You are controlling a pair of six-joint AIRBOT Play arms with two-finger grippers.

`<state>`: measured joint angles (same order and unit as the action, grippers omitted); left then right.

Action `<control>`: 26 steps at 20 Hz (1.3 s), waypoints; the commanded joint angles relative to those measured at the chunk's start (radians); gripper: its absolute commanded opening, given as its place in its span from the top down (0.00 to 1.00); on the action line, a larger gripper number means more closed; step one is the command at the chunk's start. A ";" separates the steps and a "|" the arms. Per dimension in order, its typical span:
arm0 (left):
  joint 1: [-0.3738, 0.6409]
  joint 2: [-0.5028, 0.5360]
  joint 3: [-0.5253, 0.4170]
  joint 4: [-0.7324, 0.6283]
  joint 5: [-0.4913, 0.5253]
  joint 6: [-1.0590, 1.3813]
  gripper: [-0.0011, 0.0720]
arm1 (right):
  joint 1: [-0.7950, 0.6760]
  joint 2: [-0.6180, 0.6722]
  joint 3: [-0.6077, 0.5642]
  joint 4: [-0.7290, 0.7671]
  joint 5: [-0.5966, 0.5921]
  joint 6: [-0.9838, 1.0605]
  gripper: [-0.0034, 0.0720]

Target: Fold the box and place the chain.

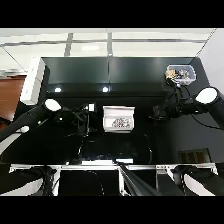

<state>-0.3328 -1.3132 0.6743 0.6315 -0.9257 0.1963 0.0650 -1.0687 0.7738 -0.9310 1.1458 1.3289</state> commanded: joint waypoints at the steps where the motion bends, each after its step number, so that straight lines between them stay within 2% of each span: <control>1: 0.008 -0.075 0.052 -0.094 -0.021 0.093 0.01 | 0.000 0.000 0.000 0.007 -0.014 0.003 0.60; 21: -0.019 -0.096 0.065 -0.095 0.006 0.095 0.01 | 0.000 0.000 0.000 0.014 -0.060 0.006 0.60; 26: -0.053 -0.108 0.082 -0.098 0.025 0.094 0.01 | 0.000 0.000 0.000 0.014 -0.078 0.006 0.60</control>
<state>-0.3702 -1.4155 0.7475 0.5339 -0.9150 0.2920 0.0650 -1.0687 0.7738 -0.9169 1.0801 1.3350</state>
